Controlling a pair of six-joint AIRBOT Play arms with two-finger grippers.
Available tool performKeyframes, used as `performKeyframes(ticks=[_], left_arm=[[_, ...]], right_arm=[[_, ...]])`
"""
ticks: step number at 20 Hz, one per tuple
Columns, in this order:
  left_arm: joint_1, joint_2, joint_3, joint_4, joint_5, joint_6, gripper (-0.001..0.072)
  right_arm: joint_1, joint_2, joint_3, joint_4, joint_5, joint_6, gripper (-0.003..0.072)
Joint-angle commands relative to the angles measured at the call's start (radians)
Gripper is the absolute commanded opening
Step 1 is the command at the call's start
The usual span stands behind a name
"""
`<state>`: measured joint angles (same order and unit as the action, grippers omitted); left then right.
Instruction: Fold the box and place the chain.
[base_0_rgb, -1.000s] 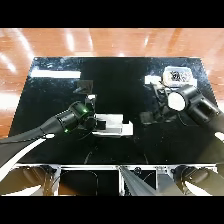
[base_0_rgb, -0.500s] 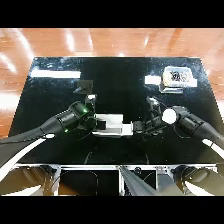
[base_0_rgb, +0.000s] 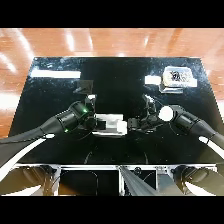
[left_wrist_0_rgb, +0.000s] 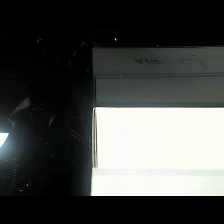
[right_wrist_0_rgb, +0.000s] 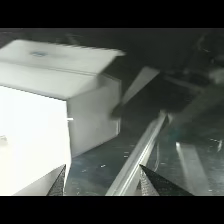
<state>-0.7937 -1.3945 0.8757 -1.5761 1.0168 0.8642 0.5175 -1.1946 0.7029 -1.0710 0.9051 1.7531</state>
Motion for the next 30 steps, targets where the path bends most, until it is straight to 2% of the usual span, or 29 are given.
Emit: performKeyframes(ticks=[1, 18, 20, 21, 22, 24, 30], left_arm=[[0.000, 0.000, 0.000, 0.000, 0.000, 0.000, 0.0024], [0.000, 0.000, 0.000, -0.003, 0.000, 0.000, 0.0025], [0.000, 0.000, 0.000, -0.003, 0.000, 0.000, 0.0024], [0.000, 0.000, 0.000, -0.003, 0.000, 0.000, 0.0025], [0.000, 0.000, 0.000, -0.003, 0.000, 0.000, 0.0025], [0.000, 0.000, 0.000, -0.003, 0.000, 0.000, 0.0024], [0.000, 0.000, 0.000, -0.003, 0.001, 0.000, 0.0025]], right_arm=[[0.004, -0.002, 0.044, 0.027, 0.032, -0.031, 0.0550], [0.064, -0.040, 0.087, 0.082, -0.015, -0.037, 0.0548], [0.072, -0.060, 0.112, 0.091, -0.012, -0.037, 0.0537], [0.082, -0.071, 0.128, 0.091, -0.011, -0.036, 0.0480], [0.094, -0.084, 0.145, 0.089, -0.011, -0.026, 0.0481], [0.119, -0.117, 0.180, 0.026, 0.008, 0.046, 0.0480], [0.247, -0.159, 0.264, -0.335, 0.062, 0.303, 0.0481]])
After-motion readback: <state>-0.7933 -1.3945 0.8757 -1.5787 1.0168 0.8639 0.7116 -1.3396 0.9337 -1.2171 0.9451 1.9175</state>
